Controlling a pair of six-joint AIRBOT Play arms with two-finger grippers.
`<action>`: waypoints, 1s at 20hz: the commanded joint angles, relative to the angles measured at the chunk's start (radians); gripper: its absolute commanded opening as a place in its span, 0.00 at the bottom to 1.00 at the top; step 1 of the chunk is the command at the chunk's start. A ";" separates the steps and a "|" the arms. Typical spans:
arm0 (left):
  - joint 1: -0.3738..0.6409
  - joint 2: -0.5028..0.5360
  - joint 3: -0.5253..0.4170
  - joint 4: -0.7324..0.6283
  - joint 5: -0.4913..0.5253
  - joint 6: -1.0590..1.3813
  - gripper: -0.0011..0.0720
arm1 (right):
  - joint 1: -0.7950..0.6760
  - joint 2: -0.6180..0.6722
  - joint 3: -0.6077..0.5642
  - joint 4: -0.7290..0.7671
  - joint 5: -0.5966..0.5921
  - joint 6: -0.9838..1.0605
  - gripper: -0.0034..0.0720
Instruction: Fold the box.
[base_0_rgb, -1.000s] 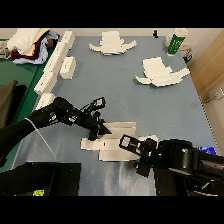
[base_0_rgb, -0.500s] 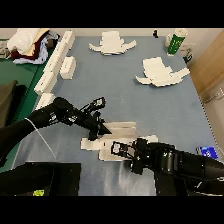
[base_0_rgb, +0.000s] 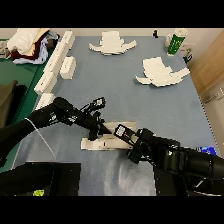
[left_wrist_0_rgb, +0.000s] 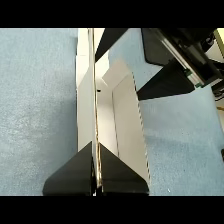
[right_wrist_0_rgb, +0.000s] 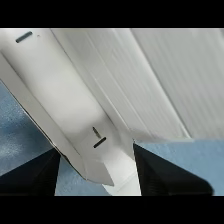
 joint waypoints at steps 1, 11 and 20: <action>0.001 0.001 0.001 0.000 -0.002 0.000 0.03 | -0.019 0.016 0.004 -0.017 0.063 0.040 1.00; 0.001 0.001 0.001 0.000 -0.002 0.000 0.03 | -0.198 0.190 -0.125 0.190 -0.080 -0.407 1.00; 0.001 0.001 0.001 0.000 -0.002 0.000 0.03 | -0.762 0.124 -0.148 1.187 -0.059 -1.841 1.00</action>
